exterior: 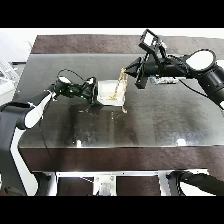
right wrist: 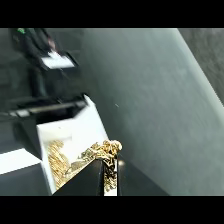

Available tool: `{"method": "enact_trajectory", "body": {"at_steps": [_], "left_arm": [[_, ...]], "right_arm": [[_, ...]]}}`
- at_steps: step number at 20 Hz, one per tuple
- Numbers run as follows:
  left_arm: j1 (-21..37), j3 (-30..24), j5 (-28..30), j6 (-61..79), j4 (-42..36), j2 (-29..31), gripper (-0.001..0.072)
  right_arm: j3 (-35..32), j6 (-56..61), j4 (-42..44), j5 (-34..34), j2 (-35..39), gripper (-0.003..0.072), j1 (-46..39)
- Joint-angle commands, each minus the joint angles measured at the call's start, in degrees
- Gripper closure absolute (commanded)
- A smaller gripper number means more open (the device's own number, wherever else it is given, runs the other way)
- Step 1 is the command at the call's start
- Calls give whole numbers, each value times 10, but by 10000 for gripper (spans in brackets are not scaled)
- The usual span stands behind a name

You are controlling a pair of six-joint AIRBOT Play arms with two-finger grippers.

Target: Fold the box and place the chain.

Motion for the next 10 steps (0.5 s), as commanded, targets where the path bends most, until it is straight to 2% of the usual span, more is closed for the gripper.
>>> {"method": "enact_trajectory", "body": {"at_steps": [1, 6, 10], "left_arm": [[0, 0, 0, 0, 0, 0, 225], [0, 0, -1, 0, 0, 0, 225], [0, 0, -1, 0, 0, 0, 225]], "right_arm": [[-3, 14, -8, -17, 13, 680, 27], [-2, 13, -8, -97, 13, 680, 44], [18, 13, -9, -135, 13, 681, 68]]}}
